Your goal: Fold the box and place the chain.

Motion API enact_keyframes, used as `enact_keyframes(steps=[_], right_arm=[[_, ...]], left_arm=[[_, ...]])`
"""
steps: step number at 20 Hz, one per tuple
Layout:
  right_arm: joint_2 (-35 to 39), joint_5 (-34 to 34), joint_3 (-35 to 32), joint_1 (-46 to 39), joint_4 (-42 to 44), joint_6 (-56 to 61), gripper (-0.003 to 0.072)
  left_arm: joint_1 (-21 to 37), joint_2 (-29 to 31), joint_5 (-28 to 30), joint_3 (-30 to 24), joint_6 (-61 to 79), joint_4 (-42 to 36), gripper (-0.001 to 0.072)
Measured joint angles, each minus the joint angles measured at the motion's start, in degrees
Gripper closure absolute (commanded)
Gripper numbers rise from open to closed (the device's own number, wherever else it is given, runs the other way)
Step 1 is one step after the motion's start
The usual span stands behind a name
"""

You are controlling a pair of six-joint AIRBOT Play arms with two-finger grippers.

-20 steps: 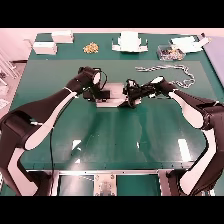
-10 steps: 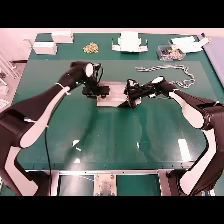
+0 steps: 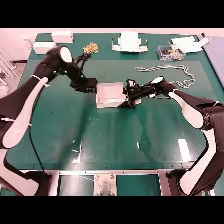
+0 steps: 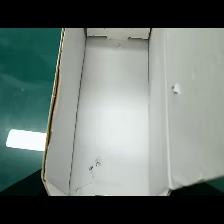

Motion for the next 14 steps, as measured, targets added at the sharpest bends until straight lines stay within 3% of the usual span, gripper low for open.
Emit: enact_keyframes(steps=[2, 3, 4, 5, 6, 8, 14], right_arm=[[0.0, 0.0, 0.0, 0.0, 0.0, 0.0, 0.0117], [0.0, 0.0, 0.0, 0.0, 0.0, 0.0, 0.0116], [0.0, 0.0, 0.0, 0.0, 0.0, 0.0, 0.0116], [0.0, 0.0, 0.0, 0.0, 0.1, 0.0, 0.0117], [0.0, 0.0, 0.0, 0.0, 0.1, 0.0, 0.0116], [0.0, 0.0, 0.0, 0.0, 0.1, 0.0, 0.0117], [0.0, 0.0, 0.0, 0.0, 0.1, 0.0, 0.0117]], left_arm=[[2.9, 0.2, -1.9, -0.6, 9.7, -4.8, 0.0218], [4.2, 0.3, -3.6, -1.3, 15.3, -7.4, 0.0285], [5.2, 0.3, -5.5, -2.3, 21.7, -10.1, 0.0429], [6.3, 0.4, -6.9, -3.4, 27.8, -12.1, 0.0498], [7.0, 0.4, -7.8, -4.4, 33.1, -13.3, 0.0427], [8.2, 0.4, -6.9, -6.6, 42.3, -15.1, -0.0011], [9.1, 0.2, 6.1, -16.0, 67.3, -23.0, -0.0011]])
